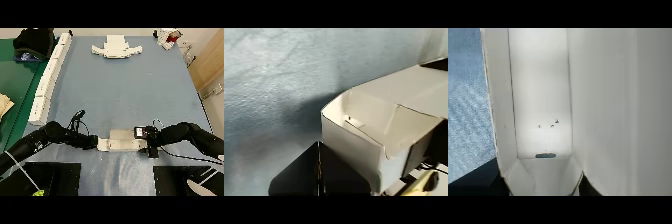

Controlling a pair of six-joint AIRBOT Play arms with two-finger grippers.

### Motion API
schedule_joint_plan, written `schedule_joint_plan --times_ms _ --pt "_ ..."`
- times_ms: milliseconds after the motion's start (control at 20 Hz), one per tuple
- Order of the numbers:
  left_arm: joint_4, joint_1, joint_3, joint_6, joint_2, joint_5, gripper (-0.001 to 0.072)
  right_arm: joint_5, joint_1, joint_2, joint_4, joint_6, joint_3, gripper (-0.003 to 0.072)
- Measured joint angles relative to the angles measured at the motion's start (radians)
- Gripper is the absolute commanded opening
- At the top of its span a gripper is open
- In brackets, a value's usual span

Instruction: Fold the box.

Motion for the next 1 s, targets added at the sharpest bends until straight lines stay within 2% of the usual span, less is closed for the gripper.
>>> schedule_joint_plan --times_ms 450,500,550,600,1000 --pt "-0.095 0.000 0.002 0.072 0.014 -0.045 0.0019 0.000 0.000 0.000 0.000 0.000 0.000 0.0509" --pt "-0.097 0.000 0.004 0.075 0.017 -0.047 0.0219 0.000 0.000 0.000 0.000 0.000 0.000 0.0508" --pt "-0.100 0.001 0.007 0.075 0.019 -0.048 0.0308 0.000 0.000 0.000 0.000 0.000 0.000 0.0509" --pt "-0.101 0.001 0.010 0.076 0.020 -0.047 0.0281 0.000 0.000 0.000 0.000 0.000 0.000 0.0509" --pt "-0.138 0.001 0.024 0.077 0.022 -0.043 0.0282 0.000 0.000 0.000 0.000 0.000 0.000 0.0509"
